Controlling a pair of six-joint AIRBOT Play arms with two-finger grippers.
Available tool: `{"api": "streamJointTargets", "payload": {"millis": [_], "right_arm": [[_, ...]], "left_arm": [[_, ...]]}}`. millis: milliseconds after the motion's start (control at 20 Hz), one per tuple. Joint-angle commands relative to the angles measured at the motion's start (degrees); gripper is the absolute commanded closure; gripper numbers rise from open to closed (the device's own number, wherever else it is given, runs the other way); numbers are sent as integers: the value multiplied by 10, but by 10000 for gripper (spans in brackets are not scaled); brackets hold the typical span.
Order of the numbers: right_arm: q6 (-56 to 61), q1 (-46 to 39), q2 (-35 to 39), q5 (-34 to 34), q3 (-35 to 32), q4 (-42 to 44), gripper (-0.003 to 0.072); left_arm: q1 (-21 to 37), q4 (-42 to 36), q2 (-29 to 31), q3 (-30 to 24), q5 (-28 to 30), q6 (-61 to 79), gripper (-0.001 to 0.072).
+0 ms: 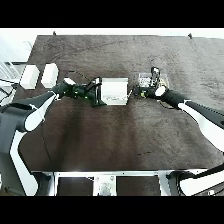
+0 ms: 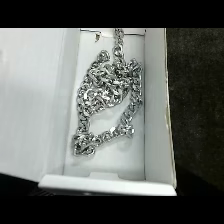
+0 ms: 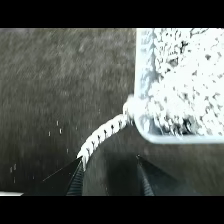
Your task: Fold the box and place the chain.
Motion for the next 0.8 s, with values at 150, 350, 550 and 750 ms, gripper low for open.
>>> {"api": "streamJointTargets", "payload": {"millis": [150,350,550,750], "right_arm": [[16,-3,-42,-7,46,18,311],[18,-9,-42,-31,47,18,312],[20,-22,-43,-29,47,18,312],[20,-15,-54,-54,60,35,313]], "left_arm": [[0,0,0,0,0,0,241],[0,0,0,0,0,0,241],[0,0,0,0,0,0,241],[0,0,0,0,0,0,241]]}}
